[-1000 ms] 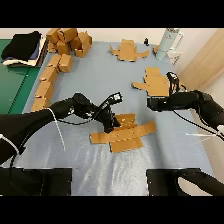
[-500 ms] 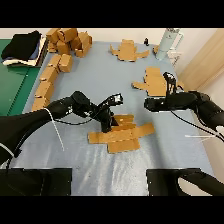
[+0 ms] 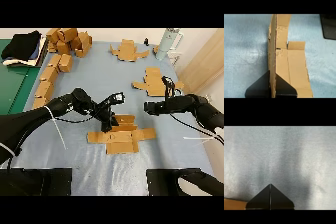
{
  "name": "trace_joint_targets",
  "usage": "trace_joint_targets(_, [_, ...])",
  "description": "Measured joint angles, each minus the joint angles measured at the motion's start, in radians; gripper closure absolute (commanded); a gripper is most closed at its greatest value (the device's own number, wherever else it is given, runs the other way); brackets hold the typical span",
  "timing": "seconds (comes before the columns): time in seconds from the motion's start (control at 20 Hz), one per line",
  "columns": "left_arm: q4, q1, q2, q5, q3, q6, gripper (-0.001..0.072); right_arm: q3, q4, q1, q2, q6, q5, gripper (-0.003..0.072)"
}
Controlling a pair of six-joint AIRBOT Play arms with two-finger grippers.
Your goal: Fold the box.
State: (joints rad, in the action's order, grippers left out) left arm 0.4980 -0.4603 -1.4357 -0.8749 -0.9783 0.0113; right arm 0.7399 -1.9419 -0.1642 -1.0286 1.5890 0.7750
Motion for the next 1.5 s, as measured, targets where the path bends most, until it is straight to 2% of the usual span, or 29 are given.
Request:
trace_joint_targets(0.55, [-0.010,0.001,-0.048,-0.008,-0.002,0.008,0.0696,-0.003,0.000,0.000,0.002,0.003,-0.003,0.0684])
trace_joint_targets(0.8, [-0.006,0.000,-0.051,-0.014,-0.002,0.008,0.0696,0.001,0.003,-0.031,0.089,0.036,0.138,0.0685])
trace_joint_targets(1.0, [-0.006,0.001,-0.051,-0.012,-0.002,0.008,0.0696,-0.010,0.053,-0.197,0.224,0.019,0.317,0.0685])
trace_joint_targets(1.2, [-0.005,0.001,-0.051,-0.012,-0.002,0.008,0.0696,-0.085,0.190,-0.529,0.333,-0.051,0.388,0.0683])
trace_joint_targets(1.25, [-0.005,0.001,-0.051,-0.011,-0.002,0.008,0.0696,-0.112,0.230,-0.624,0.346,-0.063,0.389,0.0662])
trace_joint_targets(1.35, [-0.005,0.001,-0.051,-0.011,-0.002,0.008,0.0696,-0.170,0.322,-0.816,0.352,-0.071,0.373,0.0250])
trace_joint_targets(1.4, [-0.005,0.001,-0.051,-0.011,-0.002,0.008,0.0696,-0.199,0.373,-0.904,0.346,-0.071,0.354,0.0220])
trace_joint_targets(1.5, [-0.005,0.001,-0.051,-0.011,-0.002,0.008,0.0696,-0.241,0.483,-1.030,0.318,-0.072,0.316,0.0219])
